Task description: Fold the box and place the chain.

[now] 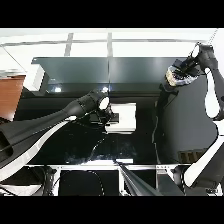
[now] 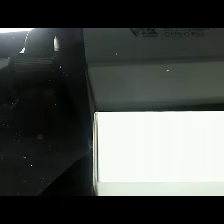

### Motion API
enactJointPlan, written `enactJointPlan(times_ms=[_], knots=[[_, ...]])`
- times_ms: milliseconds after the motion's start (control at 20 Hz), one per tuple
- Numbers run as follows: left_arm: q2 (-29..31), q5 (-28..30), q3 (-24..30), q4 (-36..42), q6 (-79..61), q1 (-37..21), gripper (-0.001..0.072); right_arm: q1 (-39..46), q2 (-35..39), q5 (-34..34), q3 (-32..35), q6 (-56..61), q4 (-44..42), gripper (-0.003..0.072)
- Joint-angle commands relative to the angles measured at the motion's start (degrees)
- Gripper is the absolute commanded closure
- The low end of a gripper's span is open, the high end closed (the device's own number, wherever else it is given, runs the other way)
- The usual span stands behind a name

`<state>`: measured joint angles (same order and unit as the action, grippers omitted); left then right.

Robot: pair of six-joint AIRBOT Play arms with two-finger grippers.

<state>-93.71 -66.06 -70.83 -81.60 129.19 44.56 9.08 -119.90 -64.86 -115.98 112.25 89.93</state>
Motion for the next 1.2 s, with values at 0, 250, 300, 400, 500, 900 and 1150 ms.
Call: enactJointPlan(times_ms=[0,250,300,400,500,900,1150], knots=[[0.0,0.4,0.0,0.0,0.0,0.0,0.0683,0.1,4.2,-1.1,-0.4,-8.5,-0.1,0.067],[0.0,1.1,0.0,0.0,0.0,-0.1,0.0683,0.2,16.8,-5.2,-0.4,-16.3,-1.7,0.067],[0.0,1.3,0.0,0.0,0.0,-0.1,0.0683,0.3,19.3,-5.0,-0.4,-17.0,-3.1,0.0671],[0.0,1.3,0.0,0.0,0.0,-0.1,0.0683,0.2,23.9,-5.5,-0.4,-18.3,-5.7,0.067],[0.0,1.3,0.0,0.0,0.0,-0.1,0.0683,0.2,29.1,-6.5,-0.4,-20.7,-10.9,0.067],[0.0,1.3,0.0,0.0,0.0,-0.1,0.0683,0.1,49.4,-5.6,1.0,-26.0,-26.3,0.0672],[0.0,1.3,0.0,0.0,0.0,-0.1,0.0683,0.1,55.1,-7.9,1.1,-26.2,-34.1,0.0672]])
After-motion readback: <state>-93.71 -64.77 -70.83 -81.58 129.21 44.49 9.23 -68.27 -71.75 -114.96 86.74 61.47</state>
